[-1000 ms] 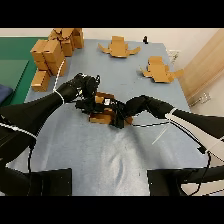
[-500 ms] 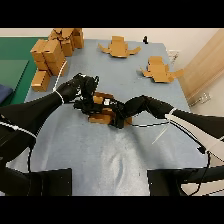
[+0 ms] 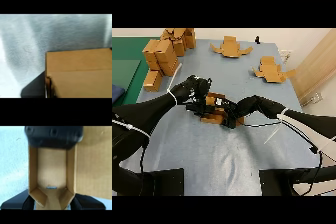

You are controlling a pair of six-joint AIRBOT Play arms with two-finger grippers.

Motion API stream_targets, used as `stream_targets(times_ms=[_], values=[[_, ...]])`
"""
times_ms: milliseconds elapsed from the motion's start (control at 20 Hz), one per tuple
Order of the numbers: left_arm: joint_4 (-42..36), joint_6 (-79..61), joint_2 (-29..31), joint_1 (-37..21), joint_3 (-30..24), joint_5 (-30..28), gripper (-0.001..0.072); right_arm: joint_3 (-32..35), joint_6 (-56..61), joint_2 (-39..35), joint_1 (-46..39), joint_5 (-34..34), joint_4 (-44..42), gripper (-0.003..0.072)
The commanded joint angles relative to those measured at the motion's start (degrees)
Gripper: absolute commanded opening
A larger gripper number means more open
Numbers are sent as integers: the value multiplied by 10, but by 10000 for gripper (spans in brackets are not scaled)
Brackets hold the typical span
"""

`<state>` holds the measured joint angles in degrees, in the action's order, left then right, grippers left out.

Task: Fold the box.

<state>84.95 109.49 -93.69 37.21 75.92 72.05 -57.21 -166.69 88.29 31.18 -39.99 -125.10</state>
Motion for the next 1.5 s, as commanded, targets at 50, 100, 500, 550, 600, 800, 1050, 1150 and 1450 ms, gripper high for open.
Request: stream_targets(times_ms=[50, 100, 500, 550, 600, 800, 1050, 1150, 1450], values=[[3, -15, -5, 0, -1, 0, 13, 0, -2, 0, 0, 0, 1, 145], [0, -21, -5, 0, -1, 0, 13, 0, -2, 0, 0, 0, 1, 145], [-60, -97, 45, -22, -1, -36, 362, 0, -2, 0, 0, 0, 1, 145], [-66, -106, 52, -33, -2, -34, 362, 0, -2, 0, 0, 0, 1, 145], [-87, -132, 57, -47, -3, -35, 362, 0, -2, 0, 0, 0, 1, 145], [-256, -323, 93, -130, -42, -30, 454, 0, -2, 0, 0, 0, 1, 145], [-456, -852, 150, -278, -98, 166, 490, 0, -2, 0, 0, 0, 1, 145], [-361, -938, 155, -335, -110, 132, 490, 0, -2, 0, 0, 0, 1, 145], [-387, -1261, 129, -348, -133, -9, 694, 0, -2, 0, 0, 0, 1, 145]])
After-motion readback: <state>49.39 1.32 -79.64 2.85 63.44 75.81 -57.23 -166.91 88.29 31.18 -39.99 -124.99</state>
